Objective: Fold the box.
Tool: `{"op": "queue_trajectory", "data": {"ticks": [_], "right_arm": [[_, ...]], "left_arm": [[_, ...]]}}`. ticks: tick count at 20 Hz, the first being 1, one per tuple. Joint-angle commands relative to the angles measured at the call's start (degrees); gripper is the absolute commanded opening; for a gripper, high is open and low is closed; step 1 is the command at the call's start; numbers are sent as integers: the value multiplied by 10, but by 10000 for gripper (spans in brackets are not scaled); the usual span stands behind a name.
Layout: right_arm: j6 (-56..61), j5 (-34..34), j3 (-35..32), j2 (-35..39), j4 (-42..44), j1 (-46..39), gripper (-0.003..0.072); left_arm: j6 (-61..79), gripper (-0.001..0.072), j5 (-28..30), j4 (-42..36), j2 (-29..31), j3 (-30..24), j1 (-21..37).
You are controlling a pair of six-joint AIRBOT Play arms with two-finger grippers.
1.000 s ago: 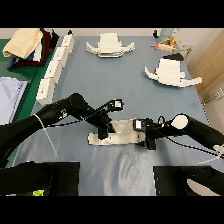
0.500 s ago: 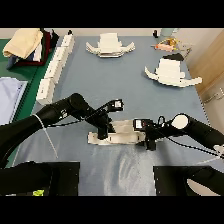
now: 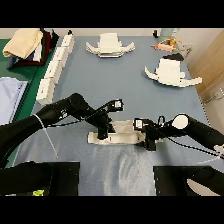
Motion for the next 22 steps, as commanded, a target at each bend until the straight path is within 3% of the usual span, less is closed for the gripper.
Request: {"op": "queue_trajectory", "data": {"ticks": [1,11,13,22], "right_arm": [[-4,-7,-16,1,25,-7,646],[-30,-24,-29,3,29,-17,634],[-30,-25,-29,3,19,-17,497],[-30,-38,-29,3,11,-16,501]], "left_arm": [[0,13,1,0,0,1,0],[0,13,1,0,0,1,0],[0,13,1,0,0,1,0],[0,13,0,0,0,1,0]]}}
